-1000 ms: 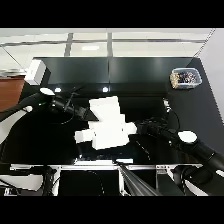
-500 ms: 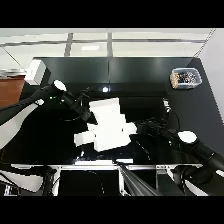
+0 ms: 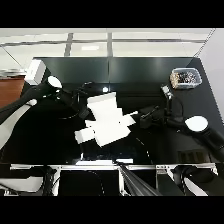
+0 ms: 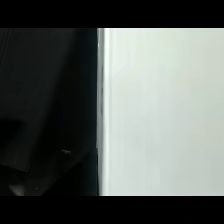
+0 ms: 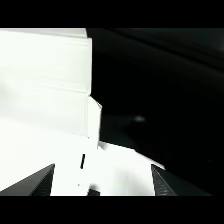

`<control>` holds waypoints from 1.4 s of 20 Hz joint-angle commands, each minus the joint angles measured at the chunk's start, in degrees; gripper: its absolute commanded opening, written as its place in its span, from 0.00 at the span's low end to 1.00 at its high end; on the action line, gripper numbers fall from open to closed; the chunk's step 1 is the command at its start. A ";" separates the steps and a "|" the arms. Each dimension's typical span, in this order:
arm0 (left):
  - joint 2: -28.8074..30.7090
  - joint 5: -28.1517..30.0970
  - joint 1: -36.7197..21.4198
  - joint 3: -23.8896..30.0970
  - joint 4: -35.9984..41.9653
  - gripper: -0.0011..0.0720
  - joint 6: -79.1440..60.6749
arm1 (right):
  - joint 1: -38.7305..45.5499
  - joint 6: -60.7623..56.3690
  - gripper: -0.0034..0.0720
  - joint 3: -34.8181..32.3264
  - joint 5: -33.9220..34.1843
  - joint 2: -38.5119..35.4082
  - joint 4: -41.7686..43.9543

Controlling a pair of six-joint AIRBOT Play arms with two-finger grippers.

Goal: Fold the box and place the chain.

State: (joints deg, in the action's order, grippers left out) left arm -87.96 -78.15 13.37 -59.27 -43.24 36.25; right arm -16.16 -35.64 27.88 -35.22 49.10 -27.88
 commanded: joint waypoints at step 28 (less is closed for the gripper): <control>5.90 24.94 12.76 8.02 -2.80 0.05 -30.60 | -13.70 35.74 0.97 0.70 0.33 11.30 -14.34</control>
State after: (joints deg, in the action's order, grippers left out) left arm -82.04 -52.95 26.09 -51.27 -46.04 5.76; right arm -29.17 -0.86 27.99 -38.13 60.10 -45.12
